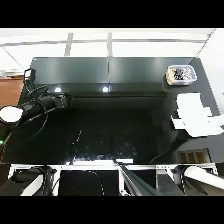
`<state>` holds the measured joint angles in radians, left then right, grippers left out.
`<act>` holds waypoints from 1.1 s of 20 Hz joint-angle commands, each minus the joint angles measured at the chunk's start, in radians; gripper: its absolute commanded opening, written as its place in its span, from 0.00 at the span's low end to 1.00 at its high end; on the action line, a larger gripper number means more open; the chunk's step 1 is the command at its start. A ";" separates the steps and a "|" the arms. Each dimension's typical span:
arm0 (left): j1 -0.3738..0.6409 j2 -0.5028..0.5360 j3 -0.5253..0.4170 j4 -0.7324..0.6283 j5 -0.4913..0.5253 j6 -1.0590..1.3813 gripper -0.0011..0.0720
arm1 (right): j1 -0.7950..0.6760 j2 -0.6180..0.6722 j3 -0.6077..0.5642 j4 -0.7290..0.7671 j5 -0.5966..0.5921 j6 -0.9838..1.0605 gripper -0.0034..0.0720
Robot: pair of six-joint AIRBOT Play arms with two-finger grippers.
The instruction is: Fold the box and place the chain.
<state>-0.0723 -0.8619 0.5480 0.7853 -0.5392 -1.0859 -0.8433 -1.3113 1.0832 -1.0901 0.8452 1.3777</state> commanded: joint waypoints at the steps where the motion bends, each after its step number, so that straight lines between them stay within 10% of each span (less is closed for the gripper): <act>1: 0.002 -0.024 0.000 -0.002 -0.017 0.000 0.99 | -0.259 -0.218 0.217 0.107 0.246 -0.141 0.98; 5: 0.002 -0.024 0.000 -0.003 -0.025 0.000 0.99 | -0.280 -0.416 0.326 0.132 0.476 -0.447 0.98; 11: 0.002 -0.024 0.000 -0.006 -0.049 0.000 0.99 | -0.206 -0.455 0.329 0.029 0.496 -0.623 0.97; 16: 0.002 -0.024 0.000 -0.006 -0.074 0.001 0.98 | -0.197 -0.431 0.333 0.045 0.550 -0.628 0.11; 22: 0.002 -0.025 0.000 -0.005 -0.068 0.001 0.98 | -0.165 -0.256 0.241 0.266 0.566 -0.621 0.07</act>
<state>-0.0711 -0.8864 0.5480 0.7795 -0.6060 -1.0847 -1.0283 -1.6447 1.3773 -0.9443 1.4128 0.7559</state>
